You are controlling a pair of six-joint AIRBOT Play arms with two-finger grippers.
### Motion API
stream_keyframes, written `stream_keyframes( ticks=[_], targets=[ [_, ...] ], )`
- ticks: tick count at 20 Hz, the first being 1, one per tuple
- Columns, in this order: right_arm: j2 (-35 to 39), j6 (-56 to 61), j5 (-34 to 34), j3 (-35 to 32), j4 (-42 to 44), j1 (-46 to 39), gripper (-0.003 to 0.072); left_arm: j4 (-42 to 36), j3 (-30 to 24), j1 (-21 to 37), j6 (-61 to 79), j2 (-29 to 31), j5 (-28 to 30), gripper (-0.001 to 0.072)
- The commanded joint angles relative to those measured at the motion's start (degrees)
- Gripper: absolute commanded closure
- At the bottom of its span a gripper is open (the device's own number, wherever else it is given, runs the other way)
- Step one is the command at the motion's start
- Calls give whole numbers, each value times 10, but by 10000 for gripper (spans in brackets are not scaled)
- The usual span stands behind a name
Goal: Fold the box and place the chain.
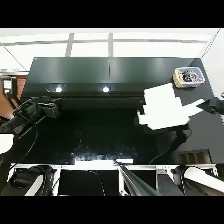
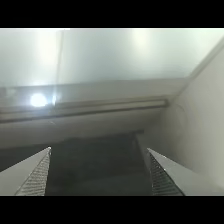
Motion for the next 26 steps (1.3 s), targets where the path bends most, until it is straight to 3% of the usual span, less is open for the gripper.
stream_keyframes(
  ticks=[1,3,5,7,8,13,16,18,20,26],
  targets=[
    [103,-18,-73,-113,130,81,675,-18,0,-35,0,-21,-7,6],
    [148,-22,-127,-172,143,152,675,-48,0,-74,0,-57,-5,6],
    [177,-22,-211,-232,168,229,675,-67,0,-107,0,-111,39,7],
    [186,-27,-274,-278,217,305,675,-83,12,-116,-1,-174,94,7],
    [186,-26,-296,-291,228,343,675,-116,30,-111,-2,-213,82,7],
    [186,-26,-348,-301,228,461,675,-239,159,-63,90,-422,-170,7],
    [186,-26,-344,-301,228,472,675,-388,195,-4,225,-520,-306,4],
    [186,-26,-343,-301,228,472,675,-423,216,21,272,-574,-388,4],
    [186,-26,-343,-301,228,472,675,-422,237,14,304,-610,-432,4],
    [186,-26,-343,-301,228,472,675,-399,311,-34,345,-703,-494,6]
  ],
)
